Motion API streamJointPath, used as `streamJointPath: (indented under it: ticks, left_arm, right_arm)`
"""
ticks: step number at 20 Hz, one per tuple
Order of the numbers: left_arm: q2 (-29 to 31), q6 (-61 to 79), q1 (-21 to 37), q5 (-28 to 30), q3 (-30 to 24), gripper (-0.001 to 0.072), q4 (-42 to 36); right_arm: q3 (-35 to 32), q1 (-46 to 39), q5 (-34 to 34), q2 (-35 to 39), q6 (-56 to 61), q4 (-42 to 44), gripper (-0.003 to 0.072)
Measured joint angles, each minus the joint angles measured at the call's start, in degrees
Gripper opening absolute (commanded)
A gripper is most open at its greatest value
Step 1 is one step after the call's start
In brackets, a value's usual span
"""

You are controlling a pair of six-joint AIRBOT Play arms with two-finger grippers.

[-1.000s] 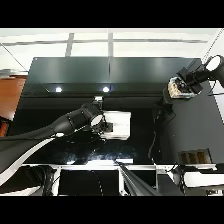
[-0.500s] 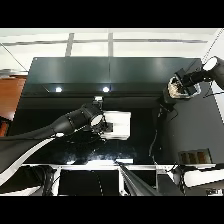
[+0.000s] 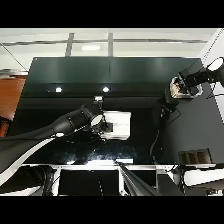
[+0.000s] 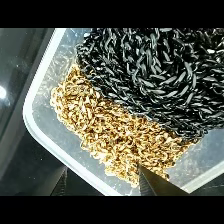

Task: Fold the box and place the chain.

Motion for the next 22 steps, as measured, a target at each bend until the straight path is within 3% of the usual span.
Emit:
streamJointPath:
  ticks: [22]
  left_arm:
    - [0.0, 0.0, 0.0, 0.0, 0.0, 0.0034, 0.0]
  right_arm:
    - [1.0, -1.2, 0.5, -0.6, -2.5, -0.2, 0.0497]
